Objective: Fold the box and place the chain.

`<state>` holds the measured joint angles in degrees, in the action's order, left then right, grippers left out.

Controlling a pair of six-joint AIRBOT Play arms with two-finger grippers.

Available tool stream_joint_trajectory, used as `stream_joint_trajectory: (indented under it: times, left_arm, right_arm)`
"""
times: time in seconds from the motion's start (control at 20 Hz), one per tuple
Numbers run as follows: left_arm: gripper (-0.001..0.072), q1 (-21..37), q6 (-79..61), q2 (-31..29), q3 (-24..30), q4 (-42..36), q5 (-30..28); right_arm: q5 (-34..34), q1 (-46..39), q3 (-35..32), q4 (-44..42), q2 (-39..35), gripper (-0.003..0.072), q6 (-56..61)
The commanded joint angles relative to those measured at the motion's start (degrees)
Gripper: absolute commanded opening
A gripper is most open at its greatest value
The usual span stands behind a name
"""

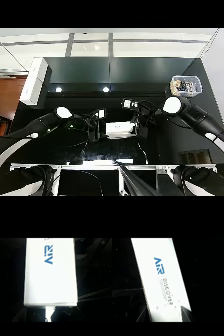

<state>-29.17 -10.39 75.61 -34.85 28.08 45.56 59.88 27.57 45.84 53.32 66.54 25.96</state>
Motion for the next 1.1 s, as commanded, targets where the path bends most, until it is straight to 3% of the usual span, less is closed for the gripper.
stream_joint_trajectory:
  times: [0.0, 0.6, 1.05]
  left_arm:
    - [0.0399, -0.02, -0.04, 0.02, 0.04, 0.0, -0.02]
    - [0.0399, -0.02, -0.04, 0.02, 0.04, 0.0, -0.02]
    - [0.0399, -0.02, -0.04, 0.02, 0.04, 0.0, -0.02]
  right_arm:
    - [-0.13, 0.04, 0.02, 0.52, -0.04, 0.0535, 0.42]
    - [0.42, 0.04, -0.5, 0.48, 0.02, 0.0535, 2.6]
    - [3.8, -3.65, 1.42, 0.37, -3.21, 0.0535, 10.43]
